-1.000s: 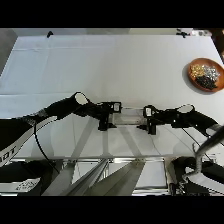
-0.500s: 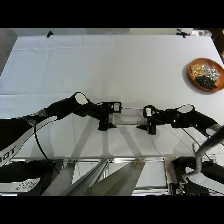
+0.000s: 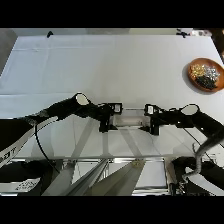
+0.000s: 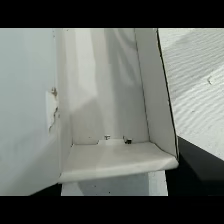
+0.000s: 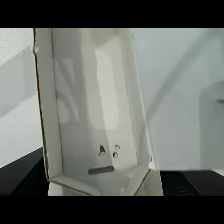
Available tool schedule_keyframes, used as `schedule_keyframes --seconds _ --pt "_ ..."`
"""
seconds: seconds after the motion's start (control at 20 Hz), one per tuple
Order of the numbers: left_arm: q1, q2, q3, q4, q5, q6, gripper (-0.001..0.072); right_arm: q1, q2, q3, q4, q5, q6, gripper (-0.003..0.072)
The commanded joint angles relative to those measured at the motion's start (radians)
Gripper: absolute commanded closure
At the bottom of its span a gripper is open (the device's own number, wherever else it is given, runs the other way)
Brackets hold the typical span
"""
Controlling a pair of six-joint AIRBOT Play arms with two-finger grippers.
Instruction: Fold the box and place the chain.
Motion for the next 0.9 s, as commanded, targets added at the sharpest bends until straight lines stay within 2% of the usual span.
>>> schedule_keyframes --seconds 0.0,0.2,0.35,0.45,0.5,0.55,0.6,0.65,0.7,0.85 --pt "0.001 0.001 0.0 0.003 0.008 0.001 0.0264 -0.001 0.124 0.001 -0.12 -0.031 0.174 -0.0006" --pt "0.001 0.001 0.0 0.003 0.008 0.001 0.0264 -0.001 0.302 0.001 -0.34 -0.038 0.373 -0.0006" --pt "0.001 0.001 0.0 0.003 0.008 0.001 0.0264 -0.001 0.428 0.001 -0.514 -0.001 0.536 -0.0006" --pt "0.001 0.001 0.0 0.002 0.008 0.001 0.0264 -0.001 0.505 0.001 -0.537 0.056 0.561 -0.0004" --pt "0.001 0.001 0.0 0.002 0.008 0.001 0.0264 -0.001 0.54 0.001 -0.535 0.083 0.561 0.0028" --pt "0.001 0.001 0.0 0.002 0.008 0.001 0.0264 -0.001 0.57 0.001 -0.514 0.102 0.56 0.0089" --pt "0.001 0.001 0.0 0.002 0.008 0.001 0.0264 -0.001 0.588 0.001 -0.465 0.116 0.554 0.023" --pt "0.001 0.001 0.0 0.002 0.008 0.001 0.0264 -0.001 0.597 0.001 -0.371 0.138 0.521 0.0485" --pt "0.001 0.001 0.0 0.003 0.008 0.001 0.0264 0.0 0.595 0.001 -0.268 0.17 0.443 0.0669" --pt "0.001 0.001 0.0 0.002 0.008 0.001 0.0264 0.0 0.556 0.0 -0.027 0.171 0.226 0.0675"
